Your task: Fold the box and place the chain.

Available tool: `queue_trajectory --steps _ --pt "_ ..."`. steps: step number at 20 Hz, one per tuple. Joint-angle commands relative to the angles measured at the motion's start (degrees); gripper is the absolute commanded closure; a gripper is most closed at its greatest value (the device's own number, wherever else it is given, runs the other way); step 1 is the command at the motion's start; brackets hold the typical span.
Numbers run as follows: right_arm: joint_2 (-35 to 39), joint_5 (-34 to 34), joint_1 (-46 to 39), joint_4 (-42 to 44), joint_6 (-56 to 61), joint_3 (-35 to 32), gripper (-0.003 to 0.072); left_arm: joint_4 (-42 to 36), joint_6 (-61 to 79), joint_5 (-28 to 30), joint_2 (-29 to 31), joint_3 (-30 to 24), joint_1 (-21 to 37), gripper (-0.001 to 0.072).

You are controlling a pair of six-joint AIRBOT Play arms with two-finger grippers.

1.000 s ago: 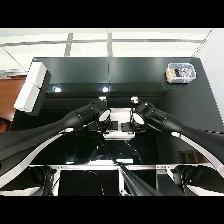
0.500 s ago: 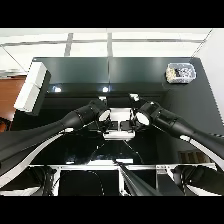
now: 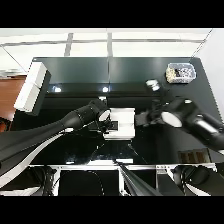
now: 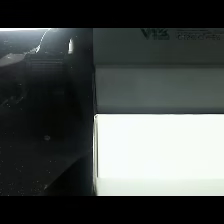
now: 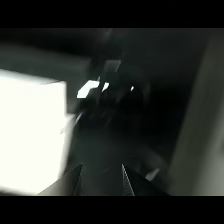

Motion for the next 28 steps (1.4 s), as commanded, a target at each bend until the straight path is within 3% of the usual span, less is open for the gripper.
queue_trajectory --steps 1,3,4,5,7,8,10,14,17,23,25,28 --pt "4.63 -4.11 -5.51 -19.74 -0.15 -0.13 0.0375 -0.02 0.0 0.0 -0.02 -0.02 0.0 0.0682" --pt "3.17 -13.4 -12.35 -23.58 2.16 -1.27 0.0368 0.0 0.0 0.0 -0.02 -0.02 0.0 0.0682" --pt "1.4 -17.79 -16.41 -22.47 2.27 -1.6 0.0104 0.0 0.0 -0.02 -0.02 -0.02 0.0 0.0682" --pt "-1.4 -21.77 -21.0 -20.15 2.27 -1.6 -0.0034 -0.02 0.0 0.0 -0.02 -0.02 0.0 0.0682" --pt "-7.96 -30.95 -29.88 -14.71 2.32 -0.39 -0.0034 0.0 0.0 -0.02 -0.02 -0.02 0.02 0.0682" --pt "-11.96 -32.13 -33.97 -11.52 2.29 2.89 -0.0034 0.0 0.0 -0.02 -0.02 -0.02 0.02 0.0682" --pt "-22.25 -26.05 -40.79 -5.68 -0.26 14.93 -0.0034 0.0 0.0 -0.02 -0.02 -0.02 0.02 0.0682" --pt "-45.62 -5.42 -47.41 3.08 -10.36 48.39 -0.0034 -0.02 0.0 -0.02 -0.02 -0.02 0.02 0.0682" --pt "-57.81 -0.66 -48.94 5.77 -14.32 65.22 -0.0034 0.0 0.0 -0.02 -0.02 -0.02 0.02 0.0682" --pt "-64.08 -6.21 -51.08 5.77 -14.73 67.6 -0.0034 -0.02 0.0 -0.61 -0.02 -0.02 0.0 0.0682" --pt "-64.85 -7.37 -51.52 5.64 -14.99 67.6 0.0074 -0.02 0.0 -0.59 -0.02 -0.02 0.0 0.0682" --pt "-65.77 -7.52 -51.58 4.48 -15.15 67.6 0.0074 -0.02 0.0 -0.55 -0.02 -0.02 0.0 0.0682"
